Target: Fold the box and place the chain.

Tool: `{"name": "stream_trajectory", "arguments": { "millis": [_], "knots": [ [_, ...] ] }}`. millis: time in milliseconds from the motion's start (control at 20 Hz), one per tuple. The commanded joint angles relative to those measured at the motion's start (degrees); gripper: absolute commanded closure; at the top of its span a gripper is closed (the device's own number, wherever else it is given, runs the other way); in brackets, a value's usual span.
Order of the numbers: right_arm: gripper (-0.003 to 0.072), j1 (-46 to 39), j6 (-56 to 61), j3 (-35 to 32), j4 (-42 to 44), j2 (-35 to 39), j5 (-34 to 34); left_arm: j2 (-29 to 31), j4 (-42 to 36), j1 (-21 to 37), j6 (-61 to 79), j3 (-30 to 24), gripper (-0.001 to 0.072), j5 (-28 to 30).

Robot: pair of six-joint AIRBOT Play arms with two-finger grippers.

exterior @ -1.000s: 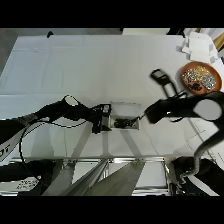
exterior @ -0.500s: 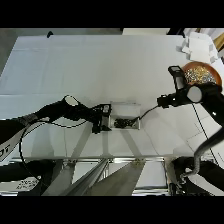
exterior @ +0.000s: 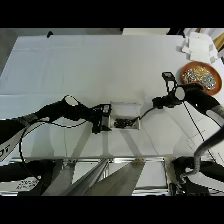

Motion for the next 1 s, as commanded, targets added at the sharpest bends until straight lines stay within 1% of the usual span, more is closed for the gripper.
{"name": "stream_trajectory", "arguments": {
  "millis": [0,50,100,150,200,300,450,600,700,800,950],
  "knots": [
    [0.0349,0.0,0.2,0.0,0.0,-1.8,0.0,0.0,0.0,0.0,0.0,0.0,0.0297,0.0],
    [0.0354,0.0,0.2,0.0,0.0,-2.1,0.3,0.0,0.0,0.0,0.0,0.0,0.0297,0.0],
    [0.0401,0.0,0.2,0.0,0.0,-2.4,0.7,0.0,0.0,0.0,0.0,0.0,0.0297,0.0],
    [0.0526,0.0,0.1,0.0,0.0,-2.7,1.1,0.0,0.0,0.0,0.0,0.0,0.0297,0.0],
    [0.0681,0.0,0.0,0.0,0.1,-2.7,1.6,0.0,0.0,0.0,0.0,0.0,0.0297,0.0],
    [0.0674,0.0,-1.9,0.0,0.3,-2.1,2.9,0.0,0.0,0.0,0.0,0.0,0.0297,0.0],
    [0.0674,0.0,-2.1,0.0,0.2,1.9,3.7,0.0,0.0,0.0,0.0,0.0,0.0297,0.0],
    [0.0674,0.0,-3.6,0.0,0.7,9.5,5.0,0.0,0.0,0.0,0.0,0.0,0.0297,0.0],
    [0.0675,0.0,-5.8,0.0,2.3,15.5,7.8,0.0,0.0,0.0,0.0,0.0,0.0297,0.0],
    [0.0675,0.0,-8.6,0.0,6.1,21.9,11.0,0.0,0.0,0.0,0.0,0.0,0.0297,0.0],
    [0.0674,0.6,-13.5,0.0,14.7,31.7,13.9,0.0,0.0,0.0,0.0,0.0,0.0297,0.0]
  ]
}}
